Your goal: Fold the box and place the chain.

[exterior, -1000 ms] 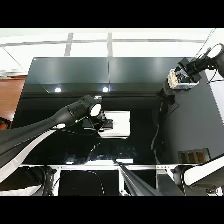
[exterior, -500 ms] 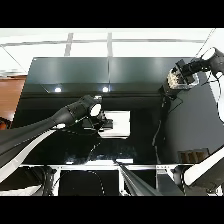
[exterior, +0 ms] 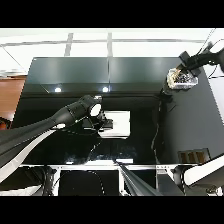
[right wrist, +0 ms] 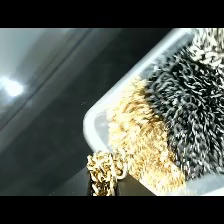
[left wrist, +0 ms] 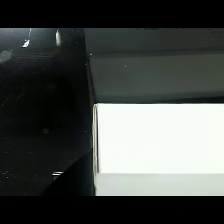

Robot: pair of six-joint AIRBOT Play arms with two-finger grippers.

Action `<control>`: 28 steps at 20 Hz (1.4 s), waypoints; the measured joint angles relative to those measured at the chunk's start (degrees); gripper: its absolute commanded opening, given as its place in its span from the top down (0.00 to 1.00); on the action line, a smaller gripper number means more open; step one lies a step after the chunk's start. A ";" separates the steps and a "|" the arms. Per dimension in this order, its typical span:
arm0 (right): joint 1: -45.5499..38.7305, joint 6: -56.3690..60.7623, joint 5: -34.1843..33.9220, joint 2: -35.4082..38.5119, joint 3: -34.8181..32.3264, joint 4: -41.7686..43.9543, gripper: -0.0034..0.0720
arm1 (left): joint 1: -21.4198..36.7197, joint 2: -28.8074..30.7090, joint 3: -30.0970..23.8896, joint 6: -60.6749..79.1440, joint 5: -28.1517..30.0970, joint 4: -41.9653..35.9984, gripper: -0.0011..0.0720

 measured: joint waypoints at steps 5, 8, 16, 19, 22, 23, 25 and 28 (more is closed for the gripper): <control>0.59 -15.02 6.14 13.11 0.00 1.14 0.93 | 0.00 0.00 0.00 0.00 0.02 0.02 0.94; 1.33 -21.68 10.49 22.29 0.00 2.51 0.94 | 0.00 0.00 0.00 -0.02 0.00 -0.02 0.94; 1.90 -30.77 18.10 40.79 -0.33 15.96 0.93 | 0.00 0.00 0.00 -0.02 0.02 -0.15 0.94; 2.47 -33.29 22.69 43.87 -2.19 22.95 0.93 | 0.00 0.00 0.00 0.00 0.02 -0.17 0.94; 5.84 -35.06 26.69 45.29 -6.47 26.27 0.93 | 0.00 0.00 0.00 0.00 0.02 -0.20 0.94; 7.67 -35.47 27.41 45.53 -8.63 27.19 0.93 | 0.00 0.00 0.00 -0.02 0.02 -0.20 0.94; 11.32 -36.17 27.58 45.83 -13.31 27.98 0.93 | 0.00 0.00 0.00 0.00 0.00 -0.20 0.94; 17.09 -36.72 25.16 46.05 -21.11 28.83 0.93 | 0.02 0.00 0.00 0.00 0.00 -0.22 0.94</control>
